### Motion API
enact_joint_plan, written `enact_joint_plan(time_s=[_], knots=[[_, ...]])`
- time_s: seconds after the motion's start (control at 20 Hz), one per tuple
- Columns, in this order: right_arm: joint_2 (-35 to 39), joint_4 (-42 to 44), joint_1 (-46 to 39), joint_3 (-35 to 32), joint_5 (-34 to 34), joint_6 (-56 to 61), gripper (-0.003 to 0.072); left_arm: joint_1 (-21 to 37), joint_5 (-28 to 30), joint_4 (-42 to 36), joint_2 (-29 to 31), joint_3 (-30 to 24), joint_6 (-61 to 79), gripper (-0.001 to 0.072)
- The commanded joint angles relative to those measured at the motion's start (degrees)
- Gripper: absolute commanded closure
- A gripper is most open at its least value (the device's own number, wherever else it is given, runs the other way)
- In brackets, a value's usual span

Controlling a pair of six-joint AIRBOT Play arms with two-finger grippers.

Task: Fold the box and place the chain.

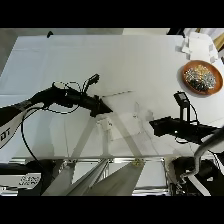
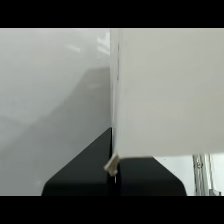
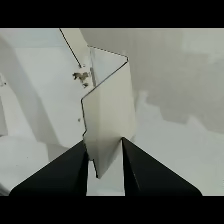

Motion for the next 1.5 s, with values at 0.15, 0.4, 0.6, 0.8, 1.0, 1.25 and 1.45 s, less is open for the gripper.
enact_joint_plan(time_s=[0.15, 0.4, 0.6, 0.8, 1.0, 1.25, 1.45], knots=[[0.07, -4.20, 0.04, 9.38, 15.02, -0.09, 0.0405, -2.49, 0.33, 9.29, 7.54, 0.26, 7.89, 0.0706], [3.41, -13.42, 0.04, 13.35, 25.35, -0.37, 0.0405, -9.40, 4.94, 17.77, 8.63, 0.24, 9.18, 0.0710], [6.40, -14.53, 0.04, 13.33, 25.99, -0.42, 0.0406, -12.92, 13.38, 8.07, 8.48, 0.24, 13.38, 0.0706], [6.58, -14.36, 0.04, 13.33, 25.57, -0.44, 0.0406, -12.81, 17.59, 6.95, 7.23, 0.22, 16.87, 0.0707], [6.58, -14.36, 0.07, 13.33, 25.27, -0.44, 0.0406, -12.76, 18.08, 7.02, 4.07, 0.20, 16.85, 0.0706], [6.58, -14.36, 0.04, 13.31, 24.46, -0.44, 0.0407, -12.74, 19.56, 9.60, 0.35, 0.20, 16.83, 0.0706], [6.58, -14.36, 0.04, 13.31, 23.02, -0.44, 0.0407, -12.74, 20.87, 9.55, -0.76, 0.20, 16.85, 0.0710]])
